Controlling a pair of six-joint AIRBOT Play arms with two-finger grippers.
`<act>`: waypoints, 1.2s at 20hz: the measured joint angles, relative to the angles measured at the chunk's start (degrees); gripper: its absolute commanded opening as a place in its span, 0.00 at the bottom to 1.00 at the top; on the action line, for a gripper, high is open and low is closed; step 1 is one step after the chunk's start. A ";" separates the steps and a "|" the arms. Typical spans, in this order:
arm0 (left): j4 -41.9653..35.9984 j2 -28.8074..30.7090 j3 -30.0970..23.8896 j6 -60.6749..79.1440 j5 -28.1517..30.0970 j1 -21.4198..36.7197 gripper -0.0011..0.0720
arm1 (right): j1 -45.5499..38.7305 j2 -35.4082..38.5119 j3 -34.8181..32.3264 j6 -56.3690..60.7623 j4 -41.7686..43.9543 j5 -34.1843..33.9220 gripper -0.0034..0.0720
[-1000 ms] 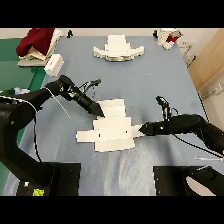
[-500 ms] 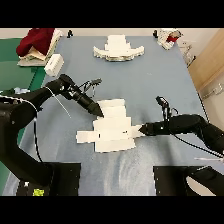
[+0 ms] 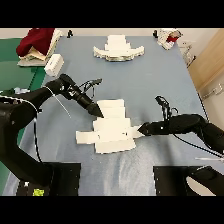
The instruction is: Fold the box.
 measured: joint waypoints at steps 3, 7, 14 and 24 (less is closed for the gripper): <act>-1.05 1.53 0.15 6.01 0.70 -0.07 0.03 | -0.17 0.00 1.57 1.99 -6.71 0.28 0.45; -2.12 6.14 -0.79 13.11 2.89 -1.49 0.02 | -0.26 0.00 4.50 12.24 -21.07 0.44 0.47; -2.45 19.61 -11.85 24.11 16.28 -6.88 0.02 | -0.28 0.00 12.44 20.68 -29.57 -0.11 0.47; -2.62 40.26 -33.75 31.36 45.90 -20.94 0.03 | -0.28 0.00 15.17 27.08 -32.11 2.29 0.46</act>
